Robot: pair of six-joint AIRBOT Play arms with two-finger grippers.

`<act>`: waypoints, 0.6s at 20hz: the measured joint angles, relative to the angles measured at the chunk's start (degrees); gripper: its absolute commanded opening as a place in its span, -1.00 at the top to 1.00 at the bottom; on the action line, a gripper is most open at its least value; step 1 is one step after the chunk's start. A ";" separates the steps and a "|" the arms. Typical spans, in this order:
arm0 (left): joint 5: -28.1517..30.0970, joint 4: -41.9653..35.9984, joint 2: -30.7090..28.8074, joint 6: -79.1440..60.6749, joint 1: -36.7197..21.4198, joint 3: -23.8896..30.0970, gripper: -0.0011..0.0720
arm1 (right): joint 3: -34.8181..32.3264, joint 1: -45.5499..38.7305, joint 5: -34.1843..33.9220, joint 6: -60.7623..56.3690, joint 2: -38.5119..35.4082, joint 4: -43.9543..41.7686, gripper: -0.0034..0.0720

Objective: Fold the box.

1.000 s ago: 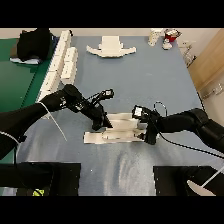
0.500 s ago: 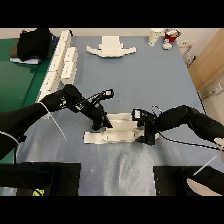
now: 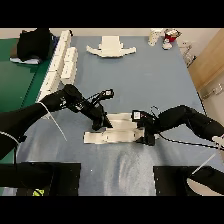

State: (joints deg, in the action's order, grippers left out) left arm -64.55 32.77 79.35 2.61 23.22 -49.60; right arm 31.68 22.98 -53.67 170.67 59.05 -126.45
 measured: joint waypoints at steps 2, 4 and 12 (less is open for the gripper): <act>0.00 0.00 0.00 0.00 0.00 0.00 0.94 | 0.00 -0.02 0.22 0.33 0.00 -0.04 -0.98; 0.00 0.00 0.00 0.00 0.00 0.00 0.94 | -0.02 0.09 0.61 0.81 0.00 -0.28 -0.97; 0.00 0.02 0.00 0.00 0.02 0.00 0.94 | -3.91 3.08 6.45 1.38 0.07 -0.70 -0.75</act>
